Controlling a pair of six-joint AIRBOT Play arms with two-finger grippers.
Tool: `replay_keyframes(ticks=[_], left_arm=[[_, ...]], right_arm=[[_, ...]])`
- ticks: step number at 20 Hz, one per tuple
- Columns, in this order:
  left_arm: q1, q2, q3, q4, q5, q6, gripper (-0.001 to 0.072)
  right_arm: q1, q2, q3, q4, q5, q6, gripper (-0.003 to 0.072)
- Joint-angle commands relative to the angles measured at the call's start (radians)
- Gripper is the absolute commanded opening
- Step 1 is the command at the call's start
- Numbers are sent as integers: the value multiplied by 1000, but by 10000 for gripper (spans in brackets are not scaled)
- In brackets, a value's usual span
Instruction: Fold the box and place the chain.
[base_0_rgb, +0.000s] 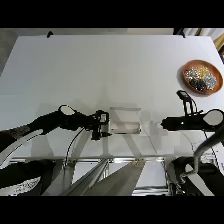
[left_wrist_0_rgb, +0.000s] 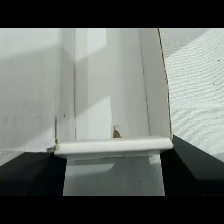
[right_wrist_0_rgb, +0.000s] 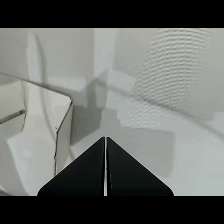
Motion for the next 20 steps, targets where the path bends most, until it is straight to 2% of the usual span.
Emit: replay_keyframes(ticks=[1, 5, 9, 15, 20], left_arm=[[0, 1, 0, 0, 0, 0, 153], [0, 1, 0, 0, 0, 0, 153], [0, 1, 0, 0, 0, 0, 153], [0, 1, 0, 0, 0, 0, 153], [0, 1, 0, 0, 0, 0, 153]], right_arm=[[19, -126, 0, 57, 27, -20, 15], [92, -213, 0, 79, -1, -47, 15], [139, -216, 0, 93, -7, -55, 15], [194, -216, 0, 104, -77, -55, 15], [230, -198, 2, 163, -88, -88, 16]])
